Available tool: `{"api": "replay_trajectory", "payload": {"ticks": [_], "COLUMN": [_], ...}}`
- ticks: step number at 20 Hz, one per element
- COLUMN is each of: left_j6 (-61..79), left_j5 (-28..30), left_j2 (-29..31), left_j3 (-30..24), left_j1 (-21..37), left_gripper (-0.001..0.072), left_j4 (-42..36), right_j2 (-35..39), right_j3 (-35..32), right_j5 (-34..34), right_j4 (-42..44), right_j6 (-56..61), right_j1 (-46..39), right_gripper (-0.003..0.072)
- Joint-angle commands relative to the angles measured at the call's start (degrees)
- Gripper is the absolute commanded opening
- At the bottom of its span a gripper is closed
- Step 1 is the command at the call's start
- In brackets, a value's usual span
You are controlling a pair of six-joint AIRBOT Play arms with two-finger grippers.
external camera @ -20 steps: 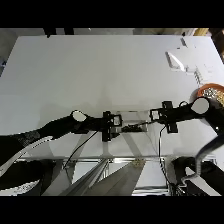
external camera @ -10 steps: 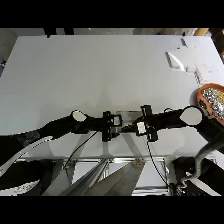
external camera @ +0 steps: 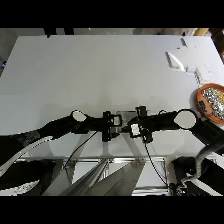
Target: Fold the box and place the chain.
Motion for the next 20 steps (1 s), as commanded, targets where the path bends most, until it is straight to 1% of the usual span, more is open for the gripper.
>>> {"api": "replay_trajectory", "payload": {"ticks": [1, 4, 6, 8, 11, 14, 17, 20], "left_j6": [0.00, 0.02, 0.02, 0.02, 0.02, 0.02, 0.02, 0.00], "left_j5": [0.00, 0.00, 0.00, 0.00, 0.00, 0.00, 0.00, 0.00], "left_j2": [0.04, 0.04, 0.04, 0.04, 0.04, 0.04, 0.04, 0.04], "left_j3": [-0.02, -0.02, -0.02, -0.02, -0.02, -0.02, -0.02, -0.02], "left_j1": [-0.02, -0.02, -0.02, -0.02, -0.02, -0.02, -0.02, -0.02], "left_gripper": [0.0314, 0.0314, 0.0314, 0.0314, 0.0314, 0.0314, 0.0314, 0.0314], "left_j4": [0.02, 0.02, 0.02, 0.02, 0.02, 0.02, 0.02, 0.02], "right_j2": [2.10, 5.60, 6.16, 5.16, 0.83, -4.52, -8.70, -11.26], "right_j3": [0.28, 0.59, 0.57, 0.55, 0.55, 0.55, 0.55, 0.55], "right_j5": [2.97, 11.54, 15.19, 14.38, 11.06, 10.82, 9.75, 8.09], "right_j4": [-6.25, -15.96, -22.49, -25.77, -27.15, -31.89, -31.87, -31.80], "right_j6": [2.21, 2.86, 2.86, 2.78, 2.36, 2.40, 2.36, 0.72], "right_j1": [-3.13, -10.82, -17.22, -23.76, -28.83, -29.20, -29.20, -29.20], "right_gripper": [0.0159, 0.0158, 0.0158, 0.0157, 0.0157, 0.0157, 0.0157, 0.0157]}}
